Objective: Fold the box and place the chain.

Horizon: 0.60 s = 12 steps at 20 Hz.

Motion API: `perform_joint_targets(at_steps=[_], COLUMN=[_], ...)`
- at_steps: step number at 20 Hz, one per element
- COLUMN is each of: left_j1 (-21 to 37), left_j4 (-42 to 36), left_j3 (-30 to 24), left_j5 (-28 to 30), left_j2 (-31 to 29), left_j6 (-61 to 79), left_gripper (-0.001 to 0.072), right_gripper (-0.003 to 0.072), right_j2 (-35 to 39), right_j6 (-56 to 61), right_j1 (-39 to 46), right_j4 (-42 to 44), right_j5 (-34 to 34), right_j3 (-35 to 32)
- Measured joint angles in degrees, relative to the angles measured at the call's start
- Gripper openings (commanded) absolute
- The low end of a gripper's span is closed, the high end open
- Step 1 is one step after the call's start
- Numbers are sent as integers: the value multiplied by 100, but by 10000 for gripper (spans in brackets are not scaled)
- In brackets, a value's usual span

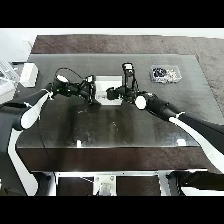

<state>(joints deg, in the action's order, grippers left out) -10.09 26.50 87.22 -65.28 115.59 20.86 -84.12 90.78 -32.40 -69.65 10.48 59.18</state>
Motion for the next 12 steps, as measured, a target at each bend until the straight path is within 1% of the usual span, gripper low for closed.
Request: perform_joint_targets(at_steps=[2,5,7,8,9,10,11,12], left_j1=[0,0,0,0,0,0,0,0], left_j4=[-2,-2,-2,0,0,0,0,0], left_j3=[0,0,0,0,0,0,0,0], left_j5=[9,13,13,13,15,15,15,17], left_j2=[0,0,0,0,0,0,0,0], left_j6=[0,0,0,0,0,0,0,0], left_gripper=[532,533,533,532,533,532,533,532], right_gripper=[527,525,423,405,363,351,301,290], right_j2=[31,326,575,699,802,894,957,1005], right_j6=[-149,-748,-1268,-1541,-1786,-2044,-2271,-2500], right_j1=[-9,-9,81,173,280,420,568,745], right_j4=[-2,-2,-2,-2,-4,-4,-4,-4], right_j5=[4,-9,-7,-4,11,52,116,223], right_j3=[35,103,157,190,225,275,332,409])
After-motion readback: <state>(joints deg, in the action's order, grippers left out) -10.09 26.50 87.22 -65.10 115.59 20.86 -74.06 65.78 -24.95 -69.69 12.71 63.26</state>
